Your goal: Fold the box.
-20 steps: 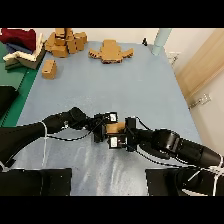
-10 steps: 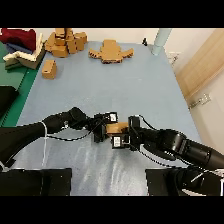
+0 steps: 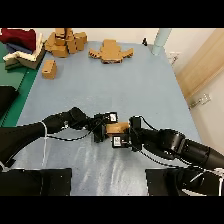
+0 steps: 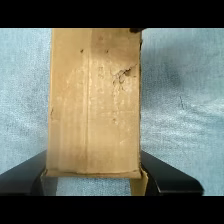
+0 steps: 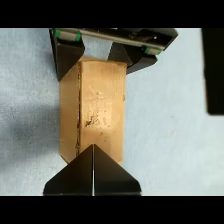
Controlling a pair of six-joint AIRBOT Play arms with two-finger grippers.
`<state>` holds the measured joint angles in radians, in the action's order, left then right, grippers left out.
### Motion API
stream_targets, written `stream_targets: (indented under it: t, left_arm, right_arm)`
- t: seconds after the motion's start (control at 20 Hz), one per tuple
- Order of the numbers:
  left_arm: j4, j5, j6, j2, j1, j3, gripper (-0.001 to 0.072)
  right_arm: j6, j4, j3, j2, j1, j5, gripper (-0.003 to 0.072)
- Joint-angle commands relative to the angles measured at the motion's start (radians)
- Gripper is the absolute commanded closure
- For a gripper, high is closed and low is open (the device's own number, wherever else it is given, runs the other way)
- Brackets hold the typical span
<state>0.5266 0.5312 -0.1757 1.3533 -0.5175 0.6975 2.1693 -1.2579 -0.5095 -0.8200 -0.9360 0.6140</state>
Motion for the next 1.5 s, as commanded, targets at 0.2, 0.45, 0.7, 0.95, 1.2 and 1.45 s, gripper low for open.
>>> stream_targets:
  t: [0.2, 0.45, 0.7, 0.95, 1.2, 1.45]
  left_arm:
    - [0.0, 0.0, 0.0, 0.0, 0.0, 0.0, 0.0385]
    - [0.0, 0.0, 0.0, 0.0, 0.0, 0.0, 0.0385]
    - [0.0, 0.0, 0.0, 0.0, 0.0, 0.0, 0.0385]
    - [0.0, 0.0, 0.0, 0.0, 0.0, 0.0, 0.0385]
    - [0.0, 0.0, 0.0, 0.0, 0.0, 0.0, 0.0385]
    - [0.0, 0.0, 0.0, 0.0, 0.0, 0.0, 0.0385]
  right_arm:
    - [0.0, 0.0, 0.0, -0.041, 0.02, -0.008, 0.0669]
    - [0.0, -0.005, 0.0, -0.051, 0.02, -0.013, 0.0669]
    - [-0.006, -0.005, -0.003, 0.01, 0.02, -0.032, 0.0669]
    - [-0.277, 0.034, -0.002, 0.085, 0.02, 0.059, 0.0175]
    - [-0.496, 0.052, -0.002, 0.091, 0.02, 0.151, 0.0152]
    - [-1.247, 0.275, -0.003, 0.09, 0.021, 0.312, 0.0142]
